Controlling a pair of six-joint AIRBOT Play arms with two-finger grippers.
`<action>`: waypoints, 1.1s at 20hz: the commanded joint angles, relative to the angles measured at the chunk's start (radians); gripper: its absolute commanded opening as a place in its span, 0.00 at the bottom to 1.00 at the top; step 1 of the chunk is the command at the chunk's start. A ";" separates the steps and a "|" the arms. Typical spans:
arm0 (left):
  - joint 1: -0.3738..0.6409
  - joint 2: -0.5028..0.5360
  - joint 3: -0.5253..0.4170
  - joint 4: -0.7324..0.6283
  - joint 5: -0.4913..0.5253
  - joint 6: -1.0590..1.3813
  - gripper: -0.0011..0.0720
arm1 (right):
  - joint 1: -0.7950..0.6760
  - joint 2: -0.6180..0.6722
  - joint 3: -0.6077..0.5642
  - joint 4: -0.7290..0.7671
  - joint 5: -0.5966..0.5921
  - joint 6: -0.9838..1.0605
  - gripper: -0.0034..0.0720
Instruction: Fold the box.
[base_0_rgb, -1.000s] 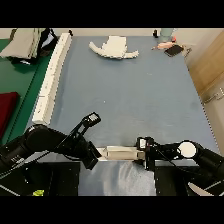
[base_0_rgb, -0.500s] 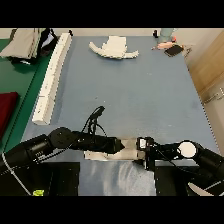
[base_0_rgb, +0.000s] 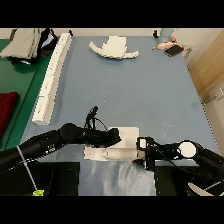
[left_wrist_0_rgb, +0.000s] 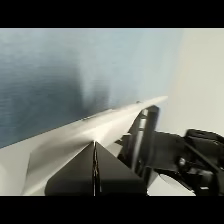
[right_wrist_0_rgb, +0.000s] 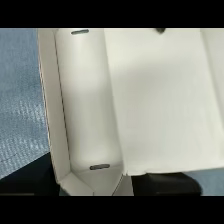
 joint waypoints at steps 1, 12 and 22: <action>0.029 -0.077 -0.006 0.018 -0.071 -0.008 0.04 | 0.001 0.001 0.001 0.000 0.000 -0.003 0.74; 0.123 -0.037 0.019 0.034 -0.095 0.161 0.04 | 0.001 0.001 0.001 0.000 0.000 -0.003 0.74; 0.120 0.525 0.029 0.472 -0.280 0.270 0.04 | 0.001 0.001 0.001 0.000 0.000 -0.003 0.74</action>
